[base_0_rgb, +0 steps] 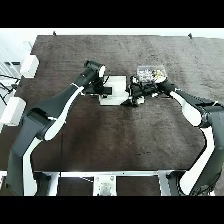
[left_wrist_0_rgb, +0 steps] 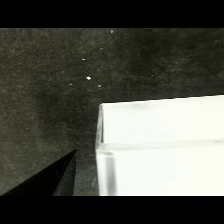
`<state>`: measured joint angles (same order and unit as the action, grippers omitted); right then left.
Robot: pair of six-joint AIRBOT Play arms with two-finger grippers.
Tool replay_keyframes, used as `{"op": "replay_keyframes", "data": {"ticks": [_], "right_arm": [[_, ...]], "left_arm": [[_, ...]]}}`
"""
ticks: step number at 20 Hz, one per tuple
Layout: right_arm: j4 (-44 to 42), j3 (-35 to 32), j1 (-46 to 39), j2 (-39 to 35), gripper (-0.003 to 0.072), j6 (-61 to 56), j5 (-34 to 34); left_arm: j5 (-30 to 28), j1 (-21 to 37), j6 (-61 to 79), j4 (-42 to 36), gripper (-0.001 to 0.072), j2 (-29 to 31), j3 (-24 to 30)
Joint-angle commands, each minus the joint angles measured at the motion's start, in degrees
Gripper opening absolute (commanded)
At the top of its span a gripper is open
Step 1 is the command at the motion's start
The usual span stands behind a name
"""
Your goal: Fold the box and place the chain.
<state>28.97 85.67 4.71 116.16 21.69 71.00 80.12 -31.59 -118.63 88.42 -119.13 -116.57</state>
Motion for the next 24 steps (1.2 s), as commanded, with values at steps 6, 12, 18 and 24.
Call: {"op": "replay_keyframes", "data": {"ticks": [6,12,18,24], "right_arm": [[-0.02,0.0,-0.02,0.0,0.0602,-0.02,0.0],[-0.02,0.0,-0.02,0.0,0.0602,-0.02,0.0],[-0.02,0.0,-0.02,0.0,0.0602,-0.02,0.0],[-0.02,0.0,-0.02,0.0,0.0602,-0.02,0.0]], "left_arm": [[1.7,0.0,-3.13,-0.66,0.0402,-0.15,0.11],[3.32,0.0,-4.0,-0.11,0.0361,-1.01,0.09],[3.45,0.04,-3.56,0.09,0.0205,-1.01,0.04],[2.38,0.92,-2.43,-1.03,0.0026,-0.98,-0.92]]}}
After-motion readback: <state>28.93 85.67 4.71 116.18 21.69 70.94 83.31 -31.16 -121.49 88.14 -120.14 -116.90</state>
